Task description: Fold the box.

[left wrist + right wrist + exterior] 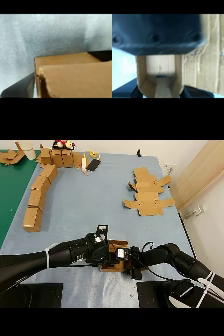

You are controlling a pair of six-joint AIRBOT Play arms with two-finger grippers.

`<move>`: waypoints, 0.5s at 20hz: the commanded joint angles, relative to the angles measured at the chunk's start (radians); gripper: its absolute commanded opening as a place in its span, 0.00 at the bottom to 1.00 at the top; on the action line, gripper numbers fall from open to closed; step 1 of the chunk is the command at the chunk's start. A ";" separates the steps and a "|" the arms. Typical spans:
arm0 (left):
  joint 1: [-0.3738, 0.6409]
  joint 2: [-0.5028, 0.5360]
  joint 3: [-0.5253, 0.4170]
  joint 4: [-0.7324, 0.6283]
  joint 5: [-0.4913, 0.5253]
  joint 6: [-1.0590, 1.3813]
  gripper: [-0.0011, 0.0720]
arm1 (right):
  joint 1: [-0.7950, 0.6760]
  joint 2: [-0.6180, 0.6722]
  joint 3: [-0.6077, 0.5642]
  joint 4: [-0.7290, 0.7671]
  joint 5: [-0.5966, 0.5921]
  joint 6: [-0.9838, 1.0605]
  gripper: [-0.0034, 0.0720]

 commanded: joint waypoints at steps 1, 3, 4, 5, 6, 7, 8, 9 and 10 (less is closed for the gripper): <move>0.024 0.023 0.001 0.003 -0.026 0.015 0.61 | 0.001 0.001 0.000 0.000 -0.002 0.000 0.65; 0.037 0.027 0.000 -0.001 -0.037 0.031 0.61 | 0.001 0.001 0.000 0.000 -0.002 0.000 0.65; 0.040 0.031 0.000 -0.001 -0.036 0.031 0.61 | 0.001 0.001 0.000 0.000 -0.002 0.000 0.65; 0.046 0.036 0.000 -0.001 -0.035 0.031 0.61 | 0.001 0.001 0.000 0.000 -0.002 0.000 0.65; 0.050 0.040 0.000 -0.001 -0.035 0.034 0.61 | 0.001 0.001 0.000 0.000 -0.002 0.000 0.65; 0.054 0.044 -0.001 -0.004 -0.036 0.040 0.61 | 0.001 0.001 0.000 0.000 -0.002 0.000 0.65; 0.061 0.048 -0.001 -0.013 -0.036 0.050 0.61 | 0.001 0.001 0.000 0.000 -0.002 0.000 0.65; 0.069 0.053 -0.001 -0.020 -0.035 0.054 0.61 | 0.001 0.001 0.000 0.000 -0.002 0.000 0.65; 0.076 0.058 -0.002 -0.025 -0.035 0.056 0.61 | 0.001 0.001 0.000 0.000 -0.002 0.000 0.65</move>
